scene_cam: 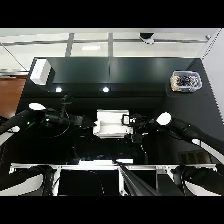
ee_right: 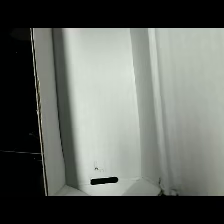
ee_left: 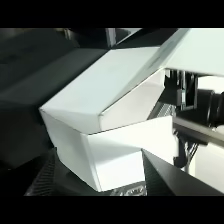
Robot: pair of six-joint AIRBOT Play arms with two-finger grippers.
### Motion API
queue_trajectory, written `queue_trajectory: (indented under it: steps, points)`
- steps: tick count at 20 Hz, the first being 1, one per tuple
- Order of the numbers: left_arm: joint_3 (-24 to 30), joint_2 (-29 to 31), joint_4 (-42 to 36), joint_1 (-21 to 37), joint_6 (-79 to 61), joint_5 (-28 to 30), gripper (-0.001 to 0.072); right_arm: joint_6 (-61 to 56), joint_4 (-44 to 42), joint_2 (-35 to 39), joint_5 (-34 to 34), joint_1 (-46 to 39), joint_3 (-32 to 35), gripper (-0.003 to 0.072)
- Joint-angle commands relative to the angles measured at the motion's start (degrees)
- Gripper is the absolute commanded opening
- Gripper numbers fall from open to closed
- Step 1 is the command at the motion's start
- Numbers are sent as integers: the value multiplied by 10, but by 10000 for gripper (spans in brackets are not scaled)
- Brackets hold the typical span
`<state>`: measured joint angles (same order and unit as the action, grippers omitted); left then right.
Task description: Fold the box and place the chain.
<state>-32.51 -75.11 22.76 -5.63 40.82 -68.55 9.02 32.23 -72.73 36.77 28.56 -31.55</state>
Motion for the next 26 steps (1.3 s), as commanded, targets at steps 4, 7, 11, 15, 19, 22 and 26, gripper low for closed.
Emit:
queue_trajectory:
  steps: [4,7,11,15,19,22,26]
  points:
    - [-74,0,122,-93,167,30,615,0,0,0,0,0,0,179]
    - [-98,0,160,-105,226,34,615,0,0,0,0,0,0,180]
    - [-125,0,203,-122,294,34,609,0,0,0,0,0,0,179]
    - [-152,0,247,-152,359,38,605,0,0,0,0,0,0,179]
    - [-167,0,269,-170,390,38,606,0,0,0,0,0,0,179]
    - [-167,0,270,-172,405,38,606,0,0,0,0,0,0,180]
    - [-168,0,276,-172,422,41,605,0,0,0,0,0,0,179]
